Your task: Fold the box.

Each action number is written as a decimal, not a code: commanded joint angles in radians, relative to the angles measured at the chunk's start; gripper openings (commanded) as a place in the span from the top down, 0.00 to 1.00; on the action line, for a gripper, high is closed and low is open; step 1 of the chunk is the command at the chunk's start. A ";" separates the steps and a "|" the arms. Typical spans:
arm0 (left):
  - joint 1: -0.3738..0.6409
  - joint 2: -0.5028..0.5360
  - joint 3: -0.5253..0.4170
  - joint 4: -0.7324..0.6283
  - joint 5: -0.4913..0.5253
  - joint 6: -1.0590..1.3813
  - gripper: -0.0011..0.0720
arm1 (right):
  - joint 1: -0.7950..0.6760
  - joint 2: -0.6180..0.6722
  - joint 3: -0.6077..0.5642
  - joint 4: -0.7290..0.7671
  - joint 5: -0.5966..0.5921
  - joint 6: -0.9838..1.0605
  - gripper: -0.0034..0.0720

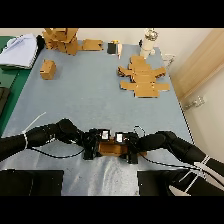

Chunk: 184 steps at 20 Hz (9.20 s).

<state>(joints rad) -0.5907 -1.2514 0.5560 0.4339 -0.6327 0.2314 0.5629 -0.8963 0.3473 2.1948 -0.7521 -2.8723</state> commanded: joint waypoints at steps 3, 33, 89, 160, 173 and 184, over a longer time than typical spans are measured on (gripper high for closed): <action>-0.001 0.000 -0.001 0.019 0.002 -0.014 0.41 | 0.000 0.000 0.000 0.000 0.000 0.000 0.27; -0.001 0.000 0.000 0.018 -0.005 -0.014 0.41 | 0.000 0.000 0.014 0.006 -0.041 0.000 0.00; -0.002 0.000 0.000 0.018 -0.005 -0.014 0.41 | -0.054 -0.013 0.238 0.115 -0.161 1.349 0.95; 0.017 0.086 -0.092 0.052 0.044 -0.113 0.41 | -0.010 -0.230 0.274 0.095 -0.023 1.301 0.95; 0.017 0.086 -0.092 0.052 0.028 -0.116 0.41 | 0.000 -0.038 0.383 -0.344 -0.144 1.366 0.96; 0.017 0.086 -0.092 0.052 0.028 -0.116 0.41 | 0.102 0.243 0.132 -0.341 -0.380 0.715 0.34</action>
<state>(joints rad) -0.5735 -1.1664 0.4648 0.4858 -0.6044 0.1154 0.6334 -0.6624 0.5571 1.8408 -1.1862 -1.8938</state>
